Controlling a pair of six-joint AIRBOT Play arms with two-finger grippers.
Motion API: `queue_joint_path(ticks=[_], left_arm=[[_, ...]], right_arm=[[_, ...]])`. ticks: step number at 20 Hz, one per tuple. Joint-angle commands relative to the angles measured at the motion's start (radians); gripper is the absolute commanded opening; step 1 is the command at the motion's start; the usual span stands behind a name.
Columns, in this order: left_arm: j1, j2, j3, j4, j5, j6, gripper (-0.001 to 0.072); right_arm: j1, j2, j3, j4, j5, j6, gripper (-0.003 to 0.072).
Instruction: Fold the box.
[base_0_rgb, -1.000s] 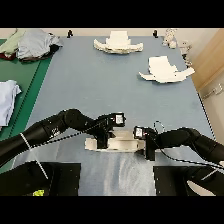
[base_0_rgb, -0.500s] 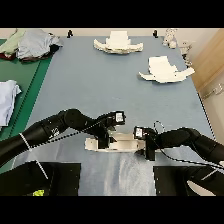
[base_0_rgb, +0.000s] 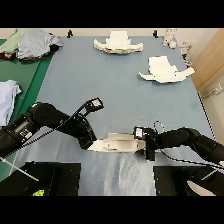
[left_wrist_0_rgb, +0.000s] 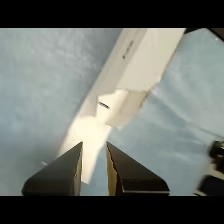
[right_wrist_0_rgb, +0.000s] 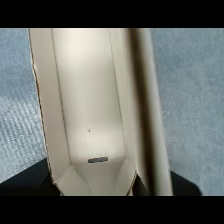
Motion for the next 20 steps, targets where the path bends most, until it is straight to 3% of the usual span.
queue_joint_path(ticks=[1, 5, 9, 13, 20], left_arm=[[0.004, 0.014, -0.027, -0.200, -0.089, -0.141, 0.0228], [-0.103, -0.130, -0.030, -0.406, 0.125, -0.139, 0.0228], [-0.086, -0.307, 0.063, -0.447, 0.255, -0.134, 0.0228], [-0.002, -0.442, 0.151, -0.447, 0.262, -0.134, 0.0228], [0.032, -0.609, 0.154, -0.447, 0.185, -0.134, 0.0228]], right_arm=[[0.001, 0.000, 0.001, 0.000, 0.001, 0.000, 0.0506], [0.001, 0.000, 0.001, 0.000, 0.001, 0.000, 0.0505], [0.001, 0.000, 0.001, -0.002, 0.001, 0.000, 0.0505], [0.001, 0.000, 0.001, -0.003, 0.001, 0.000, 0.0506], [0.001, 0.000, 0.001, -0.006, 0.001, 0.000, 0.0505]])
